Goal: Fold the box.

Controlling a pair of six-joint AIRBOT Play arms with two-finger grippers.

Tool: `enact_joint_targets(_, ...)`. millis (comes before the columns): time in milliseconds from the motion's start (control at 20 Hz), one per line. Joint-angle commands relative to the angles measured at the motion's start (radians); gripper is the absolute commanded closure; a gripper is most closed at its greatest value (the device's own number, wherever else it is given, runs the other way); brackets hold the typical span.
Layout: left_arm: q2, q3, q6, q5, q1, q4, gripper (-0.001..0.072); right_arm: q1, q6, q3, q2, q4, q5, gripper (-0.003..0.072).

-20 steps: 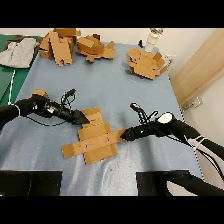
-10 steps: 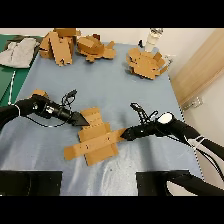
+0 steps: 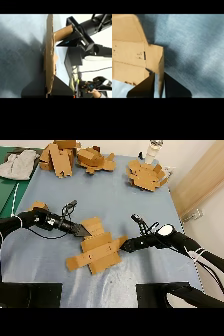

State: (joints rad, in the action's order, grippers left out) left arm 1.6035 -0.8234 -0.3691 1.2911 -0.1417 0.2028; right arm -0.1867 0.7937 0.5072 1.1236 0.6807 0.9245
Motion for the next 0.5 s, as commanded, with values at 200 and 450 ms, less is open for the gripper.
enact_joint_targets(200,-0.01,-0.158,0.15,0.011,-0.145,0.072,0.0699,0.041,0.326,0.114,-0.082,0.167,-0.051,0.0501)
enact_joint_targets(450,-0.123,-0.138,0.296,-0.097,-0.24,0.162,0.0698,0.094,0.496,0.249,-0.232,0.303,-0.039,0.0502)
